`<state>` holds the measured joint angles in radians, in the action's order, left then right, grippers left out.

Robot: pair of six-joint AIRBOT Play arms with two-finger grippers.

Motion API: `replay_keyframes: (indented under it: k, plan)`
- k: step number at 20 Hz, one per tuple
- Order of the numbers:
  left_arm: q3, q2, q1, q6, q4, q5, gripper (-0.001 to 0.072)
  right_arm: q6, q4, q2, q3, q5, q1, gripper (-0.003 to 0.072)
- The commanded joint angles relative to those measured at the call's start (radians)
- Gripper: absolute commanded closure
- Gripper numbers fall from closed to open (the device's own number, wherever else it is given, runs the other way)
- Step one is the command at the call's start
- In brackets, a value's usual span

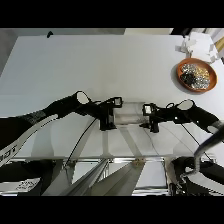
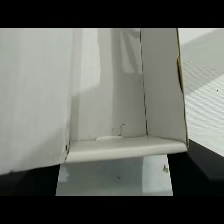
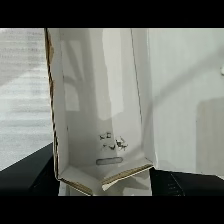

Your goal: Fold the box and place the chain.

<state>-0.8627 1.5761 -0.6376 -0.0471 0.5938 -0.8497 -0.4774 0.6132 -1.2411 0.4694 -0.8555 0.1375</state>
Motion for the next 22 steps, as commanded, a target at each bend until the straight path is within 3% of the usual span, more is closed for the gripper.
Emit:
replay_keyframes:
  k: [1, 5, 6, 8, 9, 22]
  plan:
    - [0.001, 0.018, -0.013, 0.097, -0.042, 0.033, 0.0015, -0.002, 0.0, 0.001, 0.0, 0.0, 0.0, 0.0274]
    - [0.001, 0.028, -0.012, 0.099, -0.043, 0.039, 0.0026, -0.002, 0.0, 0.001, 0.0, 0.0, 0.0, 0.0274]
    - [0.001, 0.031, -0.012, 0.099, -0.043, 0.039, 0.0137, -0.002, 0.0, 0.001, 0.0, 0.0, 0.0, 0.0274]
    - [0.001, 0.032, -0.012, 0.099, -0.043, 0.038, 0.0438, -0.002, 0.0, 0.001, 0.0, 0.0, 0.0, 0.0274]
    - [0.001, 0.032, -0.012, 0.099, -0.043, 0.039, 0.0496, -0.002, 0.0, 0.001, 0.0, 0.0, 0.0, 0.0274]
    - [0.0, 0.032, -0.012, 0.099, -0.043, 0.027, 0.0506, -0.002, 0.0, 0.001, 0.0, 0.0, 0.0, 0.0274]
